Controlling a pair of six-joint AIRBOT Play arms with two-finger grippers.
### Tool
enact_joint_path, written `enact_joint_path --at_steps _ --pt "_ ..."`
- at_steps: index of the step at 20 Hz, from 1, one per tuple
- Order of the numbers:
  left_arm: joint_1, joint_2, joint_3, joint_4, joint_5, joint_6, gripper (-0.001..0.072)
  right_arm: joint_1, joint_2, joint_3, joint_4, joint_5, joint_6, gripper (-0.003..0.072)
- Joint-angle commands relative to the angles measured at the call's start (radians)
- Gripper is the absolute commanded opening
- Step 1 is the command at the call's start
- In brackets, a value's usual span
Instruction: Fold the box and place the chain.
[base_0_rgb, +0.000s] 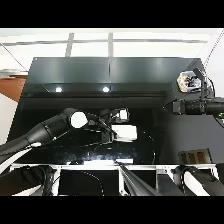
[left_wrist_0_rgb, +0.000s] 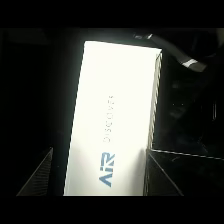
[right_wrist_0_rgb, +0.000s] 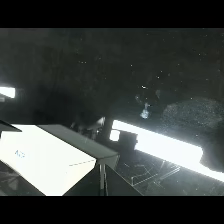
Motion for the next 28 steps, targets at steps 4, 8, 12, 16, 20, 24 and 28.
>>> enact_joint_path --at_steps 4,8,12,16,20,24,28 --pt "-0.015 -0.068 0.027 -0.024 -0.008 0.008 0.0703 -0.001 0.001 0.000 0.000 0.000 -0.004 0.0042" --pt "-0.014 -0.074 0.035 -0.031 -0.015 0.027 0.0704 -0.001 0.001 0.000 0.000 0.000 -0.004 0.0042" --pt "-0.014 -0.074 0.044 -0.029 -0.057 0.031 0.0704 -0.001 0.000 0.000 0.000 0.000 -0.004 0.0042" --pt "-0.013 -0.073 0.078 -0.029 -0.082 0.031 0.0705 -0.001 0.001 0.000 0.000 0.001 -0.004 0.0041" --pt "-0.013 -0.073 0.079 -0.003 -0.085 0.030 0.0705 -0.001 0.000 0.000 0.000 0.001 -0.004 0.0041" --pt "-0.014 -0.077 0.078 -0.002 -0.088 0.029 0.0707 0.000 0.000 0.000 0.000 0.001 -0.004 0.0042" --pt "-0.014 -0.097 0.078 -0.003 -0.089 0.029 0.0707 0.000 0.001 -0.002 0.000 0.001 -0.004 0.0041"
